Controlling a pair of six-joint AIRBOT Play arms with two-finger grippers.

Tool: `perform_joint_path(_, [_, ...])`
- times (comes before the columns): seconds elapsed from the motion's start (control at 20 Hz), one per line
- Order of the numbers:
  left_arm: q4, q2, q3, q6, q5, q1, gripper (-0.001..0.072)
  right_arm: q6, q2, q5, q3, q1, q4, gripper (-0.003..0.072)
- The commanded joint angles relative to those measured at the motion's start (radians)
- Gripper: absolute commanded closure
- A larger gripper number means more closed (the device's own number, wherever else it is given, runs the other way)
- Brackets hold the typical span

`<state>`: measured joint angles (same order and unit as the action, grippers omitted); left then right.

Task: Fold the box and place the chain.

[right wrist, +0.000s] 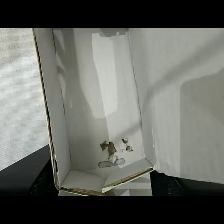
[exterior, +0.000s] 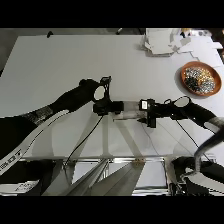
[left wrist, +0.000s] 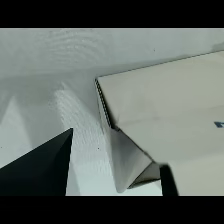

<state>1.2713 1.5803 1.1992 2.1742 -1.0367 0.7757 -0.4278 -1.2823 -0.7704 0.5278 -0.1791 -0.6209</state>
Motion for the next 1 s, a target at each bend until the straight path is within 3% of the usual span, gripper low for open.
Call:
perform_joint_path(0.0, [-0.001,0.022,0.000,0.054,0.005,0.005,0.0304,0.000,0.000,0.000,0.000,0.000,0.000,0.0283])
perform_joint_path(0.2, [0.003,0.024,0.000,0.056,0.036,0.013,0.0377,0.000,0.000,0.000,0.000,0.000,0.000,0.0283])
perform_joint_path(0.4, [0.014,0.035,0.002,0.097,0.037,0.032,0.0380,0.000,0.000,0.000,0.000,0.000,0.000,0.0283])
perform_joint_path(0.65, [0.083,0.039,0.061,0.099,-0.084,0.026,0.0381,0.000,0.000,0.000,0.000,0.000,0.000,0.0283])
perform_joint_path(0.95, [0.079,0.069,0.103,0.142,-0.126,0.032,0.0403,0.000,0.000,0.000,0.000,0.000,0.000,0.0283])
